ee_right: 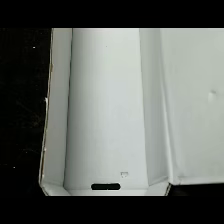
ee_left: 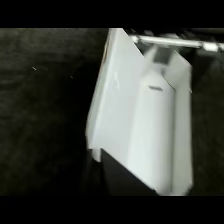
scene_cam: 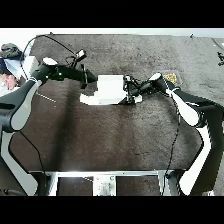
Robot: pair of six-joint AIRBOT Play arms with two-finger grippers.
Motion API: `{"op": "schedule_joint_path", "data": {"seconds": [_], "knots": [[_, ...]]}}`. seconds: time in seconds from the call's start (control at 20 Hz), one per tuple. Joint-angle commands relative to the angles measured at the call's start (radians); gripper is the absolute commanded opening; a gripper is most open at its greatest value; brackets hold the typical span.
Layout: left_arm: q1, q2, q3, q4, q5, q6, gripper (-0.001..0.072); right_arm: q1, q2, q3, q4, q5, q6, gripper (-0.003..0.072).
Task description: Fold the box and place the chain.
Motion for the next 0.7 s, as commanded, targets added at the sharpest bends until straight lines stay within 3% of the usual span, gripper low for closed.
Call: {"op": "schedule_joint_path", "data": {"seconds": [0.0,0.2,0.65], "knots": [[0.013,0.013,0.005,0.232,-0.111,0.006,0.0666,0.0,0.0,0.001,0.001,0.0,0.001,0.0335],[-0.025,0.011,0.005,0.401,-0.061,0.028,0.0686,0.001,0.0,0.001,0.001,0.0,0.001,0.0335],[-0.118,-0.026,-0.017,0.426,0.05,0.025,0.0684,0.0,0.0,0.001,0.001,0.0,0.001,0.0336]]}}
